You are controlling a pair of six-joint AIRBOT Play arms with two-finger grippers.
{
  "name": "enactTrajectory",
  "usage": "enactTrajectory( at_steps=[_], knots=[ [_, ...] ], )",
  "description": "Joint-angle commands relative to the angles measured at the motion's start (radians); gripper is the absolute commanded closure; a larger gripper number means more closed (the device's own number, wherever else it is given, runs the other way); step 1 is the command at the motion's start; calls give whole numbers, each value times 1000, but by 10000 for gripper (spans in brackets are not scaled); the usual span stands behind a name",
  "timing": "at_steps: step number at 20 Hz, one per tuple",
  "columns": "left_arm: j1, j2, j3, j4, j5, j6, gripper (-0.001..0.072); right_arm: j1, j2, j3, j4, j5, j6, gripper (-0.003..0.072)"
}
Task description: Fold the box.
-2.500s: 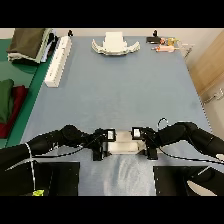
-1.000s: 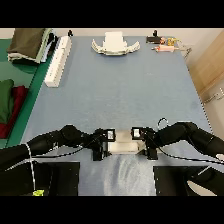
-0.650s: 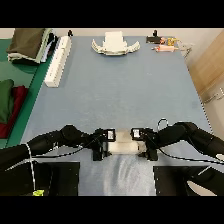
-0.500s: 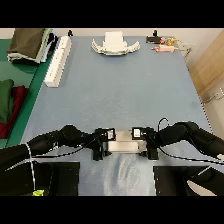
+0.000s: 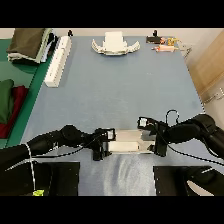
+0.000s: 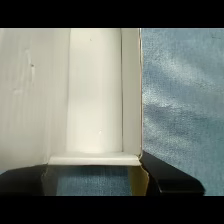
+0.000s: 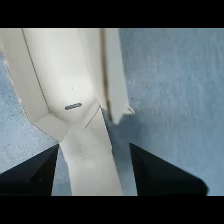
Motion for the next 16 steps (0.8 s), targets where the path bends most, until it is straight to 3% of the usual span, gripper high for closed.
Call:
enactTrajectory(
  at_steps=[1, 2, 3, 6, 9, 10, 12, 16],
  knots=[
    [1, 0, 1, 1, 0, 0, 199, 0, 42, 75, -34, -229, 552, 165],
    [1, 0, 1, 1, 0, 0, 199, 1, 42, 86, 12, -285, 648, 365],
    [1, 0, 1, 1, 0, 0, 199, 1, 42, 83, 104, -305, 653, 476],
    [1, 0, 1, 1, 0, 0, 198, 12, 36, 64, 417, -173, 607, 476],
    [1, 0, 1, 1, 0, 0, 198, 25, 5, 65, 449, 80, 608, 486],
    [1, 0, 1, 1, 0, 0, 199, 25, -17, 65, 450, 143, 608, 550],
    [1, 0, 1, 1, 0, 0, 198, 25, -76, 65, 449, 260, 608, 556],
    [1, 0, 1, 1, 0, 0, 199, 25, -201, 65, 434, 341, 597, 557]
  ],
)
